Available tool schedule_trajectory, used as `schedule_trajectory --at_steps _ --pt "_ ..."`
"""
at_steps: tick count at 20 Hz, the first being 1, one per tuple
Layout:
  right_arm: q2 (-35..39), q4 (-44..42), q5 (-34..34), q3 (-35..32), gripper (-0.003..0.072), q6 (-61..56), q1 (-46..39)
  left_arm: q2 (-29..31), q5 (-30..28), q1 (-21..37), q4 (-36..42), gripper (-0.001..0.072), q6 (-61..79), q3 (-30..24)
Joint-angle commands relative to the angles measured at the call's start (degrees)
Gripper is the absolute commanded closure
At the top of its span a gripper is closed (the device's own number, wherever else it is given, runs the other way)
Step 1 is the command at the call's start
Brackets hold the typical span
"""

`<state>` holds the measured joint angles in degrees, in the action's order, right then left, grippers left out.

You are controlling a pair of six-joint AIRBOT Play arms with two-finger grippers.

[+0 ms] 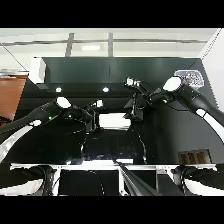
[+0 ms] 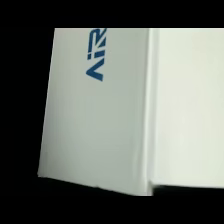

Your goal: Fold the box and place the chain.

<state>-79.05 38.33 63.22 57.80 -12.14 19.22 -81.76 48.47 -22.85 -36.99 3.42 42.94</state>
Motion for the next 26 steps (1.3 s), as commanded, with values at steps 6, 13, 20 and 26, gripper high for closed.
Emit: schedule_trajectory --at_steps 6,13,20,26 --pt "0.0 -0.4 0.0 -0.5 0.0073 2.9 1.5 0.0 0.1 0.0 0.0 0.0470 0.0 0.0" --pt "0.0 -0.2 -1.9 -0.5 0.0073 3.9 3.0 0.0 0.1 0.0 0.0 0.0470 0.0 0.0" --pt "-0.2 2.6 -3.1 -0.5 0.0211 3.6 3.8 0.0 0.1 0.0 0.0 0.0470 0.0 0.0" --pt "-0.1 2.0 -3.3 -0.5 0.0398 2.9 3.8 0.0 0.1 0.0 0.0 0.0470 0.0 0.0"
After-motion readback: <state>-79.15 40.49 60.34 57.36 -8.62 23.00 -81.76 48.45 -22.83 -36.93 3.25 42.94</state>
